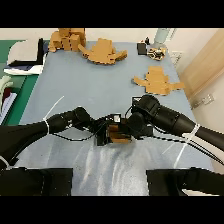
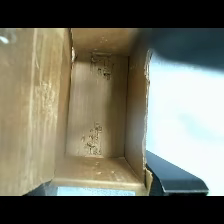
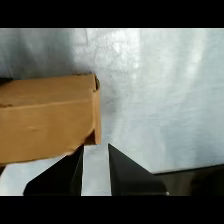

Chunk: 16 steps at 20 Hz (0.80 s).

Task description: Fold the box.

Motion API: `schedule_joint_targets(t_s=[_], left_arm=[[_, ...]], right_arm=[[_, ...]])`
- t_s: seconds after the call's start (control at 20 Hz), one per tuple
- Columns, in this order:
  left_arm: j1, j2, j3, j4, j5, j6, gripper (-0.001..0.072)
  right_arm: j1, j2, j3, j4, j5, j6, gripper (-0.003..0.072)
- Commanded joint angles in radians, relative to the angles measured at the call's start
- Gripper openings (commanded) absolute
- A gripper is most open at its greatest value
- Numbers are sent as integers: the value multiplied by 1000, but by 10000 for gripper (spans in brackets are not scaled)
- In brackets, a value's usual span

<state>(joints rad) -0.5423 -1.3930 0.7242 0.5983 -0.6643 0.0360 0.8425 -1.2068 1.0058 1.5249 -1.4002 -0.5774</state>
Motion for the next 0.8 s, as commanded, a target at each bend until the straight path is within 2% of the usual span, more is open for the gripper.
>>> schedule_joint_targets(t_s=[0.0, 0.05, 0.1, 0.15, 0.2, 0.3, 0.35, 0.4, 0.5, 0.55, 0.6, 0.65, 0.75], left_arm=[[0, 0, 0, 0, 0, 0, 564], [0, 0, 0, 0, 0, 0, 565], [0, 0, 0, 0, 0, 0, 564], [0, 0, 0, 0, 0, 0, 564], [0, 0, 0, 0, 0, 0, 564], [0, 0, 0, 0, 0, 0, 564], [0, 0, 0, 0, 0, 0, 564], [0, 0, 0, 0, -1, 0, 564], [0, 0, 0, 0, 0, 0, 564], [0, 0, 0, 0, 0, 0, 565], [0, 0, 0, 0, 0, 0, 564], [0, 0, 0, 0, 0, 0, 564], [0, 0, 0, 0, 0, 0, 564]], right_arm=[[-6, 13, 1, -56, -111, -41, 219], [-19, 13, 1, -69, -137, -68, 197], [-35, 14, 1, -71, -154, -98, 136], [-53, 14, 0, -80, -171, -126, 134], [-71, 13, 0, -100, -190, -155, 87], [-126, 13, 0, -196, -222, -225, 2], [-164, 13, 0, -232, -215, -270, 2], [-227, 11, 0, -239, -172, -337, 2], [-376, -4, 0, -192, 31, -530, 2], [-465, -21, 0, -77, 168, -673, 1], [-550, -42, 0, 124, 294, -865, 0], [-639, -76, 0, 421, 367, -1099, 0], [-760, -169, 1, 919, 338, -1506, 0]])
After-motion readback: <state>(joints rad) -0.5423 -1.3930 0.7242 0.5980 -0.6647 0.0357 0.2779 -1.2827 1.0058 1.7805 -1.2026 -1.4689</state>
